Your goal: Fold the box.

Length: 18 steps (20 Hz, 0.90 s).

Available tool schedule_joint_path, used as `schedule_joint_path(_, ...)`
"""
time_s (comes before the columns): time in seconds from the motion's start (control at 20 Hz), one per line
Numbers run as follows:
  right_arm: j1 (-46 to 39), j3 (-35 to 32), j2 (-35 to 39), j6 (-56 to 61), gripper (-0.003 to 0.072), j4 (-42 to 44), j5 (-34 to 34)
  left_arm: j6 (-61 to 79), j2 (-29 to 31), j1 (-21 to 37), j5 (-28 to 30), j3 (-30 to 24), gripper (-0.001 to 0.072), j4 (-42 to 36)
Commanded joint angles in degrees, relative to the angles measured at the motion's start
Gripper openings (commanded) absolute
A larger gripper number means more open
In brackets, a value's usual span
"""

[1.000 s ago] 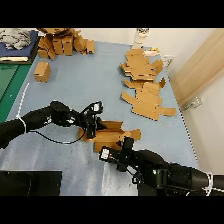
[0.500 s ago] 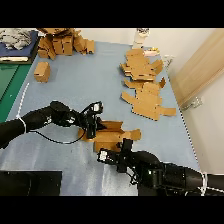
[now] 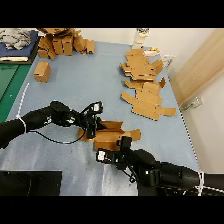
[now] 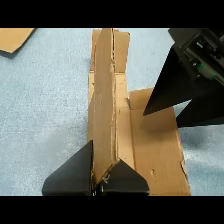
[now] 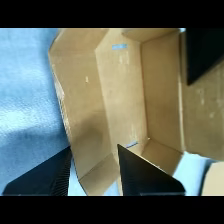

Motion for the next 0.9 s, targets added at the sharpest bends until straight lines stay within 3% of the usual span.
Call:
schedule_joint_path(0.0,-1.31,0.35,0.00,0.22,0.0456,-0.96,0.31,0.00,-0.02,0.00,0.00,-0.02,0.0013,0.00)
schedule_joint_path(0.5,-3.08,0.55,0.13,-0.04,0.0468,-0.59,-1.20,0.00,-0.02,0.00,0.00,-0.02,0.0013,0.00)
schedule_joint_path(0.55,-3.08,0.55,0.13,-0.02,0.0709,-0.55,-1.20,0.00,-0.02,0.00,0.00,-0.02,0.0013,0.00)
schedule_joint_path(0.85,-11.65,2.03,2.21,-1.44,0.0720,3.61,-3.10,0.00,-0.02,-0.02,-0.04,-0.02,0.0013,0.00)
